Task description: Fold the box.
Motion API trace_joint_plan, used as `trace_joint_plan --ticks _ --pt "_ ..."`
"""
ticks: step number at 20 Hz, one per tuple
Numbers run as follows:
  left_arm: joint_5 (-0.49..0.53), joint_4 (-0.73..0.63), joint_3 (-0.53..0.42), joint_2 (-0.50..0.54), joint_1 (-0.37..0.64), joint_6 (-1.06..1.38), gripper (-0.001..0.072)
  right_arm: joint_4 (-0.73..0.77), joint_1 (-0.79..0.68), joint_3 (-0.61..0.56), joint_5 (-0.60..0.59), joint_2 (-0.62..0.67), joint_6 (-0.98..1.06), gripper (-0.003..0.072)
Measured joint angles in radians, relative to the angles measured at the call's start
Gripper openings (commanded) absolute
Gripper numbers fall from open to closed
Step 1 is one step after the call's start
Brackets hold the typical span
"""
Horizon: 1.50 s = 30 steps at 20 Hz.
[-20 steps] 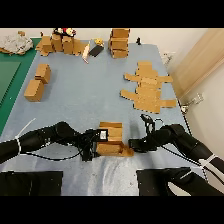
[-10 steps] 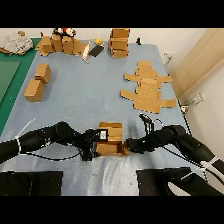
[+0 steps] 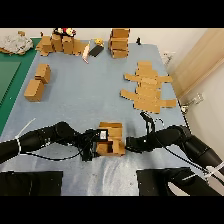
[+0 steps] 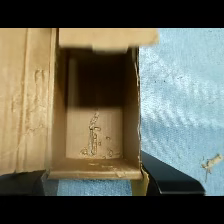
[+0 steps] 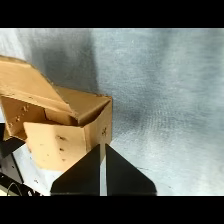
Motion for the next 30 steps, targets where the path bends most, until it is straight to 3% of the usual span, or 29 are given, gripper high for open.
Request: trace_joint_plan --ticks 2,18,24,25,30 --pt "0.000 0.000 0.000 0.000 0.000 0.000 0.0470 0.014 0.006 0.000 -0.001 0.002 -0.004 0.0128" --pt "0.000 0.000 0.000 0.000 0.000 0.000 0.0470 0.036 0.036 0.000 0.011 0.021 -0.005 0.0128" --pt "0.000 -0.001 0.000 0.000 0.000 0.000 0.0470 0.038 0.037 0.001 0.013 0.039 0.001 0.0177" --pt "0.000 0.000 0.000 0.000 0.000 0.000 0.0470 0.038 0.037 0.001 0.013 0.040 0.001 0.0223" --pt "0.000 0.000 0.000 0.000 0.000 0.000 0.0470 0.022 0.048 0.001 0.013 0.034 0.001 0.0230"
